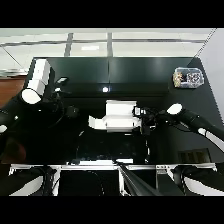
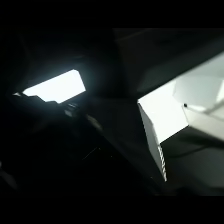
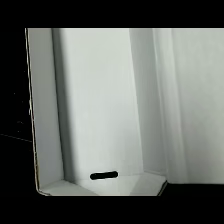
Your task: Fold the box and place the chain.
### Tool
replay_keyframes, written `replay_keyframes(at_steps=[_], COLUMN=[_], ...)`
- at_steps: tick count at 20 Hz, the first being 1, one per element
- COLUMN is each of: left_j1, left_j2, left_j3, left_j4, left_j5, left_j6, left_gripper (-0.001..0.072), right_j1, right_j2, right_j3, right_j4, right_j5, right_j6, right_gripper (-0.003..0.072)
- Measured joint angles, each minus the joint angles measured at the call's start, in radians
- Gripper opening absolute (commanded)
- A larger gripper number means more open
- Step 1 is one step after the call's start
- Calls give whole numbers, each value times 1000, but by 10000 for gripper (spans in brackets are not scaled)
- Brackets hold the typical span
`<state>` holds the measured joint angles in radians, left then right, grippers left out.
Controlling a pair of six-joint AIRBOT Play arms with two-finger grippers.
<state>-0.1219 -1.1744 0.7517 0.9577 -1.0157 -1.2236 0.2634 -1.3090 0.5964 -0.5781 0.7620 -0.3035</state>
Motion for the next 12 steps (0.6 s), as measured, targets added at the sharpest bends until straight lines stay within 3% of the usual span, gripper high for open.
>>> replay_keyframes(at_steps=[5,12], left_j1=[86,-30], left_j2=[-174,-311], left_j3=[-34,-42], left_j4=[-249,-377], left_j5=[-106,-97], left_j6=[-36,21], left_gripper=[24,25], right_j1=[0,0], right_j2=[0,0], right_j3=[0,0], right_j4=[0,0], right_j5=[0,0], right_j6=[0,0], right_gripper=[232,232])
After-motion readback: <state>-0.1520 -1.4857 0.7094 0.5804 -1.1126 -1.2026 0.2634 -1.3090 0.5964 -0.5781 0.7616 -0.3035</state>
